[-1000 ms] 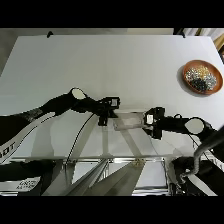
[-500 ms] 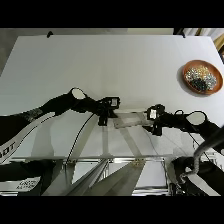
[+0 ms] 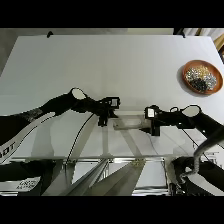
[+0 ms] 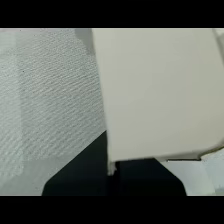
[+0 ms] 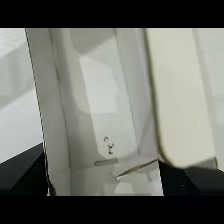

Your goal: Fold the box and place the chain.

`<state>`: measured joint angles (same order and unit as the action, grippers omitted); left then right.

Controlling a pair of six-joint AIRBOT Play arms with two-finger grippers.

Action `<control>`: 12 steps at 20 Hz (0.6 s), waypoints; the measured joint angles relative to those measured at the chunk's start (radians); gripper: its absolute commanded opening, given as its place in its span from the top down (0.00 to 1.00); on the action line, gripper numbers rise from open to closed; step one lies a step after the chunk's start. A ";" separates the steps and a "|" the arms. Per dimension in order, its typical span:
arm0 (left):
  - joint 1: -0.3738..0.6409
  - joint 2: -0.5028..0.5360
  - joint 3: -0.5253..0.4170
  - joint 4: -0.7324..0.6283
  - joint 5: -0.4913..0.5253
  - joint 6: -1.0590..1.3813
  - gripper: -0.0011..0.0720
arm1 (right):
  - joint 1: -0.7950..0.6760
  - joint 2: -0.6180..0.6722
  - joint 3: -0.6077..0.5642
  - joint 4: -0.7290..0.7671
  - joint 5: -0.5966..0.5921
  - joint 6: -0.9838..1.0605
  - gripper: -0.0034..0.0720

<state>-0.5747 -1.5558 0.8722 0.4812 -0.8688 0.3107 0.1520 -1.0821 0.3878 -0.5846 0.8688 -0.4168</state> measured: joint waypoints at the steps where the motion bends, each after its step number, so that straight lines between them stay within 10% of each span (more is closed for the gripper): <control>1: 0.000 0.000 0.000 0.000 0.000 0.000 0.97 | 0.000 -0.005 0.002 0.001 0.007 -0.002 0.09; 12: 0.000 0.000 0.000 -0.001 0.003 0.000 0.97 | 0.000 -0.074 0.004 -0.018 0.013 -0.008 0.10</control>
<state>-0.5747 -1.5558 0.8722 0.4801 -0.8658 0.3107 0.1524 -1.1561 0.3916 -0.6022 0.8822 -0.4248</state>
